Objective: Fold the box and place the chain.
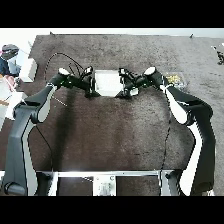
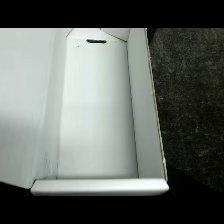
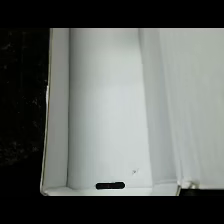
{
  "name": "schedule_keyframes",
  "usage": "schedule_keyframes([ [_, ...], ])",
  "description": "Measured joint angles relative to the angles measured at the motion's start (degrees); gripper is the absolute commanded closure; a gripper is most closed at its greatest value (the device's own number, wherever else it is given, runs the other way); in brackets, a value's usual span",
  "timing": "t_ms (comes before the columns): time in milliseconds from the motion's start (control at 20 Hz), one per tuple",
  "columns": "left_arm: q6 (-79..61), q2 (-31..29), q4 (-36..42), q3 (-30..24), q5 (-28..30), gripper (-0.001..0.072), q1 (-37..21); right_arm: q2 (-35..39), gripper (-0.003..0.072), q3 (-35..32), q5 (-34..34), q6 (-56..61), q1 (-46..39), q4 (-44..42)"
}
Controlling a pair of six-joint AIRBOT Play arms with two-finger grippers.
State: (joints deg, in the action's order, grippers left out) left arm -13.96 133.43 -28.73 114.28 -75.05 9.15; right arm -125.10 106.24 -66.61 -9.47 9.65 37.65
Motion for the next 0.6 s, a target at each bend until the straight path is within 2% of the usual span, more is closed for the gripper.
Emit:
schedule_keyframes([
  [600,0.00,0.00,0.02,0.00,0.28,0.0228,0.02,4.50,-0.0034,-0.04,-5.84,5.70,-4.83,4.04],
])
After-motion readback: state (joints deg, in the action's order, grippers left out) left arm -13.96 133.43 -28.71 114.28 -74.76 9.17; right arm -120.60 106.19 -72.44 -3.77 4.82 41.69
